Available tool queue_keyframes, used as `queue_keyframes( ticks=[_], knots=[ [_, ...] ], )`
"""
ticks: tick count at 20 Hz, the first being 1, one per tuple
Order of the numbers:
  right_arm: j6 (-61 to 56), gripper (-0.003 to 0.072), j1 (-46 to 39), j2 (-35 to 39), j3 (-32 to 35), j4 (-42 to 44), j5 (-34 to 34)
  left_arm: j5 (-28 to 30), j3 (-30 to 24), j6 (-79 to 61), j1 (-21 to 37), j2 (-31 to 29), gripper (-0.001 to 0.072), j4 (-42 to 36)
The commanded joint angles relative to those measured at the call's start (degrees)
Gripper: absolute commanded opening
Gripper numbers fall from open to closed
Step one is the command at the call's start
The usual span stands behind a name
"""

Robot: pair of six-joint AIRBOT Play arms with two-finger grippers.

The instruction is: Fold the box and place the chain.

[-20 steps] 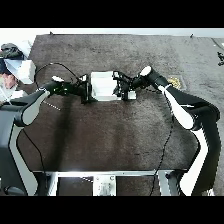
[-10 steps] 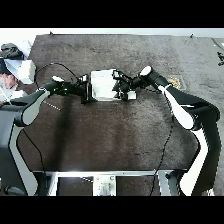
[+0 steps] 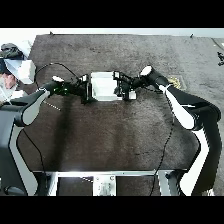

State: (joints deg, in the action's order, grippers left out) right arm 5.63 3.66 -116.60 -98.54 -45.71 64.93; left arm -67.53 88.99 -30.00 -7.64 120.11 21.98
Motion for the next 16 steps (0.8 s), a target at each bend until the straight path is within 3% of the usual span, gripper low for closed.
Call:
queue_keyframes(
  ticks=[1,6,9,13,16],
  knots=[
    [-4.66,-0.0003,-1.57,1.36,-0.09,-5.46,2.23,0.02,0.04,-0.04,0.00,0.02,0.0304,0.02],
    [-19.47,-0.0018,-5.09,6.75,-0.09,-6.34,3.50,0.02,0.04,-0.04,0.00,0.00,0.0304,0.02],
    [-38.47,-0.0018,-9.14,9.03,-0.09,-7.23,4.00,0.02,0.04,-0.04,0.00,0.02,0.0304,0.02],
    [-57.48,-0.0018,-15.47,8.48,0.04,-7.21,6.34,0.02,0.04,-0.04,0.00,0.02,0.0304,0.02],
    [-63.89,-0.0018,-17.90,5.95,0.04,-6.82,7.13,0.02,0.04,-0.04,0.00,0.02,0.0304,0.02]
  ],
)
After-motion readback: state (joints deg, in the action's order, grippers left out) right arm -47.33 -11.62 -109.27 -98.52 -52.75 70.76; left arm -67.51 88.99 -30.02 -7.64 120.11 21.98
